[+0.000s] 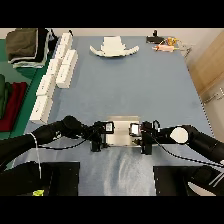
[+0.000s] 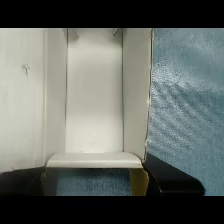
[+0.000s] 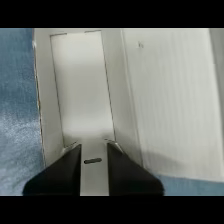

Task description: Fold the box.

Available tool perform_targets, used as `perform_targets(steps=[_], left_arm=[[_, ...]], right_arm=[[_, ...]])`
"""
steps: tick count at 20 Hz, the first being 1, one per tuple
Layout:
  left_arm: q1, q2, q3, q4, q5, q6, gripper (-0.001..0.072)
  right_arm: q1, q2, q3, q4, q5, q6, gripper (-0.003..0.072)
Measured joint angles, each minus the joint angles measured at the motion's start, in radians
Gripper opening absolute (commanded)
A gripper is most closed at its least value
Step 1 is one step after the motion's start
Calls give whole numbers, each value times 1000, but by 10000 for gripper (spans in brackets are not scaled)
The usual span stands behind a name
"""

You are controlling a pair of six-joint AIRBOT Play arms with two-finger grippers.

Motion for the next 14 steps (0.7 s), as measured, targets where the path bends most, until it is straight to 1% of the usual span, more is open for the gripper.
perform_targets(steps=[1,2,4,6,8,10,12,14], left_arm=[[0,0,0,0,0,0,508],[0,0,0,0,0,-1,508],[0,0,0,0,0,-2,508],[0,0,0,0,0,-2,508],[0,0,0,0,0,-2,508],[0,0,0,0,0,-2,509],[0,0,0,0,0,-2,508],[0,0,0,0,0,-2,508]], right_arm=[[0,14,1,-36,11,50,29],[0,29,3,-87,23,124,6],[0,60,18,-219,56,323,6],[-7,90,50,-397,116,603,6],[-35,112,95,-595,210,925,6],[-92,121,126,-732,317,1185,6],[-169,108,134,-794,400,1347,6],[-242,71,123,-776,448,1434,6]])
